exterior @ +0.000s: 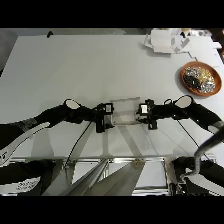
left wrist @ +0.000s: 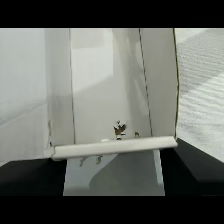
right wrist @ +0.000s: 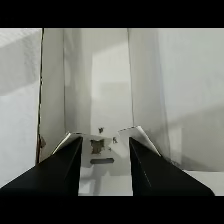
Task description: Fold the box and place the chain.
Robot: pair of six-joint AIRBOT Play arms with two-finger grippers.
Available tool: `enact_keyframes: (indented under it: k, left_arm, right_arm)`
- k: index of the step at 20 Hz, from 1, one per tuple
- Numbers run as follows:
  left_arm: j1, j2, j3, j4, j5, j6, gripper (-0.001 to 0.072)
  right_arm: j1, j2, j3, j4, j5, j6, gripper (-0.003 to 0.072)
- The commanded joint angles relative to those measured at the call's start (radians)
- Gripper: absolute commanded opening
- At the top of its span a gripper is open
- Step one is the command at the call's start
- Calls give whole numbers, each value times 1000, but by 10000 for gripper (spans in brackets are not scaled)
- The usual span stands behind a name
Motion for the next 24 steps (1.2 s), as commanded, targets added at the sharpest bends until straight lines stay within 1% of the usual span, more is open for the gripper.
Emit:
enact_keyframes:
  k: [1, 2, 3, 5, 7, 9, 10, 12, 14, 15, 16, 18, 19, 21, 22, 24]
  left_arm:
    - [0, 0, 0, -1, 1, -1, 136]
    - [0, 0, 0, -1, 1, -1, 136]
    - [0, 0, 0, -1, 1, -1, 136]
    - [0, 0, 0, -1, 2, -1, 136]
    - [0, 0, 0, -1, 1, -1, 136]
    - [0, 0, 0, -1, 1, -1, 136]
    - [0, 0, 0, -1, 1, -1, 136]
    - [0, 0, 0, -1, 1, -1, 136]
    - [0, 0, 0, -1, 2, -1, 136]
    - [0, 0, 0, -1, 1, -1, 136]
    - [0, 0, 0, -1, 2, -1, 136]
    - [0, 0, 0, -1, 1, -1, 136]
    - [0, 0, 0, -1, 1, -1, 136]
    - [0, 0, 0, -1, 1, -1, 136]
    - [0, 0, 0, -1, 1, -1, 136]
    - [0, 0, 0, -1, 1, -1, 136]
  right_arm:
    - [1, 16, 0, -35, 18, 122, 168]
    - [0, 35, 0, -76, 18, 189, 52]
    - [0, 56, 0, -119, 18, 246, 28]
    - [0, 103, 1, -194, 25, 365, 28]
    - [0, 151, 1, -230, 38, 506, 28]
    - [-20, 192, 8, -262, 34, 727, 18]
    - [-53, 202, 20, -256, 37, 844, 18]
    - [-134, 207, 53, -198, 47, 992, 18]
    - [-219, 207, 71, -104, 54, 1053, 18]
    - [-267, 203, 71, -90, 52, 1087, 18]
    - [-310, 193, 71, -111, 51, 1152, 18]
    - [-386, 155, 71, -208, 35, 1320, 18]
    - [-409, 126, 71, -248, 38, 1371, 18]
    - [-412, 53, 70, -245, 90, 1417, 18]
    - [-399, 16, 69, -221, 126, 1417, 18]
    - [-356, -49, 68, -203, 161, 1409, 18]
